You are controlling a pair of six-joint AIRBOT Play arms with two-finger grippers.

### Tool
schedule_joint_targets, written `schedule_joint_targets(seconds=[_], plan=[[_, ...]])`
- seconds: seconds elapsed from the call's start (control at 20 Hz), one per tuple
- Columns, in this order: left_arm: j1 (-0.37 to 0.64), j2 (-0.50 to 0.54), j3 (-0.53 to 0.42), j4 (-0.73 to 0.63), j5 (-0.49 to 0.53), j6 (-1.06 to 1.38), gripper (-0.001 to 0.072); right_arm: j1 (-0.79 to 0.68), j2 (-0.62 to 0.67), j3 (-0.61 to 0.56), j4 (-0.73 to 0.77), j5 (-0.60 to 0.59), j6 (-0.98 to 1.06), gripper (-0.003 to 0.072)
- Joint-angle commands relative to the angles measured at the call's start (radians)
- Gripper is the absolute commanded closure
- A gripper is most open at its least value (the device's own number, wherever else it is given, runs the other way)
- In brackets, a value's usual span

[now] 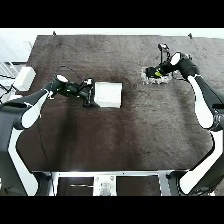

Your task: Fold the box and place the chain.

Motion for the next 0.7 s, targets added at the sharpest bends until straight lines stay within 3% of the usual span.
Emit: schedule_joint_targets(seconds=[0.0, 0.25, 0.5, 0.65], plan=[[0.000, 0.000, 0.000, 0.000, 0.027, 0.003, 0.0121, 0.011, -0.003, -0.002, 0.012, 0.019, -0.006, 0.0422], [0.000, 0.000, 0.000, 0.000, 0.035, 0.003, 0.0121, 0.015, -0.031, -0.003, 0.012, 0.051, -0.005, 0.0430], [0.000, 0.000, 0.000, 0.000, 0.035, 0.003, 0.0121, 0.013, -0.048, -0.002, 0.008, 0.056, -0.005, 0.0656], [0.000, 0.000, 0.000, 0.000, 0.035, 0.003, 0.0122, 0.013, -0.043, 0.002, 0.008, 0.057, -0.005, 0.0678]])
